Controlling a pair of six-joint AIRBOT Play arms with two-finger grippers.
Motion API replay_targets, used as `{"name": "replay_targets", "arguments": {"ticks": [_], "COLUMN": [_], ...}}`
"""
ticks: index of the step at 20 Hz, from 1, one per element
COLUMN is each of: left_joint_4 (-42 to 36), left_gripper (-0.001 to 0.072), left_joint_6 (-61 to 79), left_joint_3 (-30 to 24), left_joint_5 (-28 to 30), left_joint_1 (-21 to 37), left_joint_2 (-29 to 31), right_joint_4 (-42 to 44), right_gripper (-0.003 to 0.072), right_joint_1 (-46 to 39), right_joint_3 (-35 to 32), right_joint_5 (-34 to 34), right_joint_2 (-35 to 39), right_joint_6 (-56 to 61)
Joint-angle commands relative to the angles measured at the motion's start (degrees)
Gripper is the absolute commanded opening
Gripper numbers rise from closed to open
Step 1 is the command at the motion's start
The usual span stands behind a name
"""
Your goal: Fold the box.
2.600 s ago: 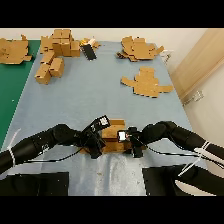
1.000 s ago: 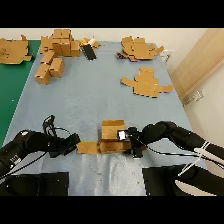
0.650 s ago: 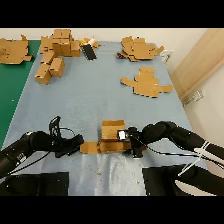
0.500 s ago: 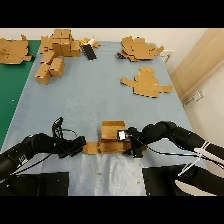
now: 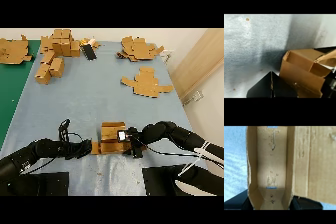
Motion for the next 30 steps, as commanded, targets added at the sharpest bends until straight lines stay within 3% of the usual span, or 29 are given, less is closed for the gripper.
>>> {"name": "replay_targets", "arguments": {"ticks": [1, 6, 11, 19, 20, 21, 30], "left_joint_4": [-1.03, 1.68, 17.42, 18.36, 18.43, 18.36, 18.16], "left_gripper": [0.001, 0.0006, 0.0006, 0.0014, 0.0121, 0.0415, 0.0406], "left_joint_6": [0.63, -2.99, -22.67, -23.65, -23.61, -23.71, -23.91], "left_joint_3": [1.25, 5.16, 9.68, 10.82, 10.99, 11.02, 10.99], "left_joint_5": [1.16, 0.72, 1.55, 1.01, 0.24, -0.02, 0.28], "left_joint_1": [-0.79, -2.54, -9.88, -10.32, -10.32, -10.32, -10.38], "left_joint_2": [-0.02, -0.13, -3.37, -4.57, -4.44, -4.2, -4.35], "right_joint_4": [-0.04, -0.04, -0.04, -0.04, -0.04, -0.04, -0.04], "right_gripper": [0.052, 0.052, 0.052, 0.052, 0.052, 0.052, 0.052], "right_joint_1": [0.02, 0.02, 0.02, 0.02, 0.02, 0.02, 0.02], "right_joint_3": [0.04, 0.04, 0.04, 0.04, 0.04, 0.04, 0.04], "right_joint_5": [-0.02, 0.0, 0.0, 0.0, 0.0, 0.0, 0.0], "right_joint_2": [0.04, 0.04, 0.04, 0.04, 0.04, 0.04, 0.04], "right_joint_6": [0.02, 0.0, 0.0, 0.02, 0.0, 0.0, 0.0]}}
